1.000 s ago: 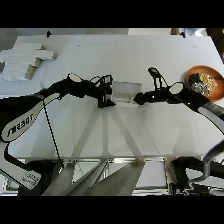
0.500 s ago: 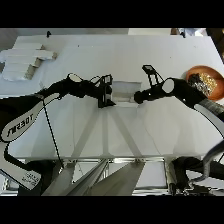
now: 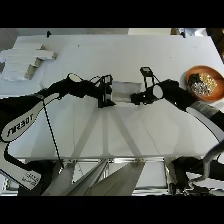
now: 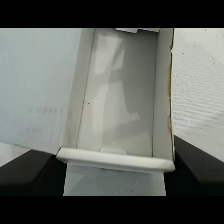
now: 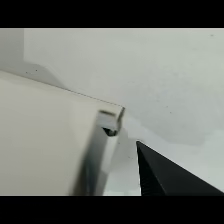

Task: Fold the box and place the chain.

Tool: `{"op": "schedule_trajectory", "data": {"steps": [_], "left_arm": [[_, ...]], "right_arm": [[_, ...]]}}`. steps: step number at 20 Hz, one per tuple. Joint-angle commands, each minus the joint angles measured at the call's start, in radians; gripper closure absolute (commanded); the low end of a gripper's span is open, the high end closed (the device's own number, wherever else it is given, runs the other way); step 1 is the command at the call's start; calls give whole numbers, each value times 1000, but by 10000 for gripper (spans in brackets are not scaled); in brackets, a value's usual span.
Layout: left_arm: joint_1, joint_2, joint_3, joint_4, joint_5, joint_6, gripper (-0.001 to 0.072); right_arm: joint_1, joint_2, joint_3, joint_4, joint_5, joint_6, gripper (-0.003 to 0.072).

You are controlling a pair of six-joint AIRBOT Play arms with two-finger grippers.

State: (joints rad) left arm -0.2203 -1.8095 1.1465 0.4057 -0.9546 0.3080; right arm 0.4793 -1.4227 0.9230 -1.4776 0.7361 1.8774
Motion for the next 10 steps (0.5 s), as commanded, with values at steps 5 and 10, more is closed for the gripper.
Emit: {"op": "schedule_trajectory", "data": {"steps": [5,10], "left_arm": [[0,1,0,-2,0,-2,433],[0,1,0,-2,0,-2,433]], "right_arm": [[70,-61,71,-97,16,177,370],[70,-76,90,-116,68,176,665]]}}
